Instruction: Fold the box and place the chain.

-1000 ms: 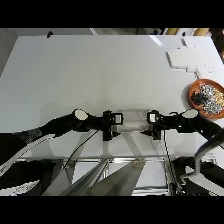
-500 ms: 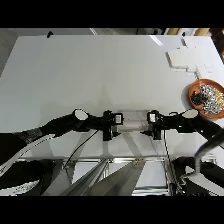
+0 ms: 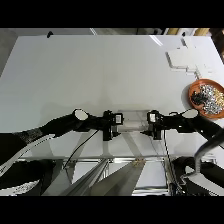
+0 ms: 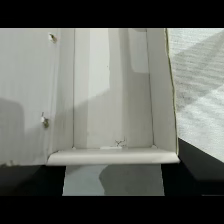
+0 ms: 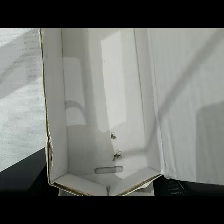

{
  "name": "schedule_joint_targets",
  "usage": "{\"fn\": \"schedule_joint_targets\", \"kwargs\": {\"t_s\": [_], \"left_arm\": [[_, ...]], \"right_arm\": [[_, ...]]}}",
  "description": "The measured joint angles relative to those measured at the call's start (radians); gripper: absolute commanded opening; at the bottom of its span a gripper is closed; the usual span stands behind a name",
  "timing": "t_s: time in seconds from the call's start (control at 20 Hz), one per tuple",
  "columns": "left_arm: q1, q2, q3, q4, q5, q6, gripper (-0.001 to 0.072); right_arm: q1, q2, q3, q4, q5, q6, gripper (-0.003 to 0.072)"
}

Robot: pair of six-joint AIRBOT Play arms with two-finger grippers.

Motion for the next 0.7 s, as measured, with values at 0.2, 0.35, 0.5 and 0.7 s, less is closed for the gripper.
{"fn": "schedule_joint_targets", "kwargs": {"t_s": [0.2, 0.35, 0.5, 0.7], "left_arm": [[0.000, 0.000, 0.000, 0.000, 0.000, 0.000, 0.0204], [0.000, 0.000, 0.000, 0.000, 0.000, 0.000, 0.0204], [0.000, 0.000, 0.000, 0.000, 0.003, 0.003, 0.0204], [0.000, 0.000, 0.000, 0.000, 0.003, 0.001, 0.0204]], "right_arm": [[0.000, 0.000, 0.000, 0.002, 0.000, 0.000, 0.0410], [0.000, 0.000, 0.000, 0.000, 0.000, 0.000, 0.0422], [0.000, 0.000, 0.000, -0.019, -0.002, 0.004, 0.0713], [0.000, 0.027, 0.000, -0.049, 0.000, 0.076, 0.0710]]}}
